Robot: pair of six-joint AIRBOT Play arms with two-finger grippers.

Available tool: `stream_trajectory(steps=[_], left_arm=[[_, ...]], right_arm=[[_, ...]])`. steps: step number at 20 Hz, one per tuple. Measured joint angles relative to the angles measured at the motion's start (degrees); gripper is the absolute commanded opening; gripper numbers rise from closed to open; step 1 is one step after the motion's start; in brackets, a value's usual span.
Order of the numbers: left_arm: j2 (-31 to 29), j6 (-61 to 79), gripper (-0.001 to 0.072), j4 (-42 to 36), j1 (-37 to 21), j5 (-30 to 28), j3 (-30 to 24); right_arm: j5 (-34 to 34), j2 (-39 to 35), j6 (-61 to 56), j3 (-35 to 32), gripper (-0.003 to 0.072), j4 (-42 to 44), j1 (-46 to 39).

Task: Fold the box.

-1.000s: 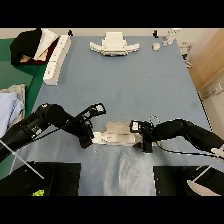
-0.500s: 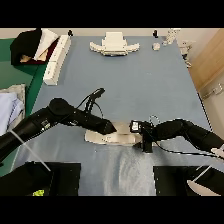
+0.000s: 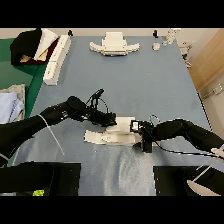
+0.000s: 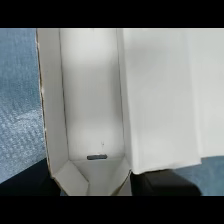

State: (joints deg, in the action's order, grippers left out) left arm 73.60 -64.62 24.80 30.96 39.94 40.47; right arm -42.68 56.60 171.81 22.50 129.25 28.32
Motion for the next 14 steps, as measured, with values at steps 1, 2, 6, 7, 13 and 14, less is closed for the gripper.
stream_trajectory(steps=[1, 2, 6, 7, 13, 14], left_arm=[[0.63, -0.17, 0.0017, 0.02, -0.02, -0.24, 0.24], [0.98, -0.39, 0.0017, 0.04, -0.11, -0.20, 0.39], [1.79, -0.74, 0.0016, 0.04, -0.13, -0.20, 0.92], [1.79, -0.20, 0.0016, 0.15, -0.13, 0.35, 1.27], [-6.43, 8.15, 0.0015, 3.48, -0.24, 6.97, 4.55], [-9.38, 8.96, 0.0015, 6.01, -0.24, 7.98, 4.76]], right_arm=[[0.00, 0.00, 0.04, 0.00, 0.0552, 0.00, 0.00], [0.00, 0.00, 0.04, 0.00, 0.0551, 0.00, 0.00], [0.00, 0.00, 0.13, 0.00, 0.0552, -0.02, 0.00], [0.00, 0.00, 0.13, 0.00, 0.0551, -0.02, 0.00], [-0.02, 0.00, 0.20, 0.00, 0.0552, -0.04, 0.00], [-0.02, 0.00, 0.17, 0.00, 0.0552, -0.04, 0.00]])
